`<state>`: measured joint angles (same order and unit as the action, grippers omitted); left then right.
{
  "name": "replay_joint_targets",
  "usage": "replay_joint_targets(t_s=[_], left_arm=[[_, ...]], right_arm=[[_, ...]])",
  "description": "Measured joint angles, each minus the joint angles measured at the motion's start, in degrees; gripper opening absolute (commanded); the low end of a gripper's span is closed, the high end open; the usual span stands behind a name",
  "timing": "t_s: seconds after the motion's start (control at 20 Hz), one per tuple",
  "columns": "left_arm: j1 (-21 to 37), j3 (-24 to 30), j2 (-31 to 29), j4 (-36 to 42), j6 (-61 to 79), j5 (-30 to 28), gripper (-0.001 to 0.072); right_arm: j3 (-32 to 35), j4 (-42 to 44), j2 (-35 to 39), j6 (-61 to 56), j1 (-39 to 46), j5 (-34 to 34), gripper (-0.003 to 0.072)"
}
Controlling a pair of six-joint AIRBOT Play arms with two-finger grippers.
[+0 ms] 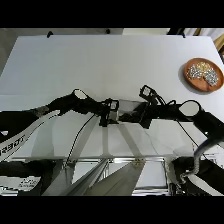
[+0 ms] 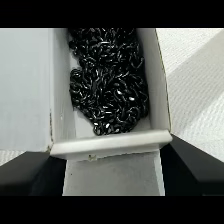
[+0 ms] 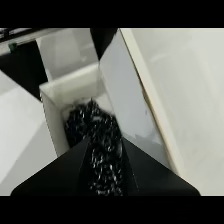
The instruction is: Fold the box and place the chain.
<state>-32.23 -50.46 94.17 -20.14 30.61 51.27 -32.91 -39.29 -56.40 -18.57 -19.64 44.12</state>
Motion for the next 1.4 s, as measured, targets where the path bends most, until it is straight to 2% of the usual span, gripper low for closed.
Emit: replay_joint_targets(t_s=[0.05,0.1,0.3,0.5,0.7,0.8,0.85,0.95,1.05,1.2,1.3,1.4], left_arm=[[-0.02,0.00,0.00,0.00,0.00,-0.02,0.0140],[0.00,0.00,0.00,0.00,0.00,-0.02,0.0140],[0.00,0.00,0.00,0.00,0.00,-0.02,0.0140],[0.00,0.00,0.00,0.00,0.00,-0.02,0.0140],[0.00,0.00,0.00,0.00,0.00,-0.02,0.0140],[0.00,0.00,0.00,0.00,0.00,-0.02,0.0140],[0.00,0.00,0.00,0.00,0.00,0.00,0.0140],[0.00,0.00,0.00,0.00,0.00,-0.02,0.0140],[0.00,0.00,0.00,0.00,0.00,0.00,0.0140],[0.00,0.00,0.00,-0.02,0.02,0.00,0.0140],[0.00,0.00,0.00,-0.02,0.00,0.00,0.0140],[-0.02,0.00,0.00,0.00,0.00,0.00,0.0140]], right_arm=[[-2.95,-0.63,-0.09,-0.85,0.02,2.05,0.0057],[-6.16,-1.46,-0.28,-1.20,0.15,4.17,0.0047],[-19.02,-6.47,-2.19,-2.21,1.44,11.13,0.0046],[-23.93,-9.99,-7.87,-2.51,3.30,13.73,0.0046],[-24.76,-11.23,-14.69,-3.10,3.32,18.86,0.0059],[-24.06,-11.39,-16.28,-3.34,2.86,20.70,0.0116],[-23.69,-11.50,-16.72,-3.34,2.56,21.73,0.0116],[-22.82,-11.61,-17.25,-3.39,1.66,23.41,0.0122],[-21.88,-11.72,-17.51,-3.52,0.48,24.26,0.0178],[-20.83,-11.74,-17.57,-3.52,-1.62,25.07,0.0204],[-20.24,-11.72,-16.81,-3.52,-2.97,25.05,0.0279],[-19.10,-11.72,-15.26,-3.52,-3.80,24.15,0.0279]])
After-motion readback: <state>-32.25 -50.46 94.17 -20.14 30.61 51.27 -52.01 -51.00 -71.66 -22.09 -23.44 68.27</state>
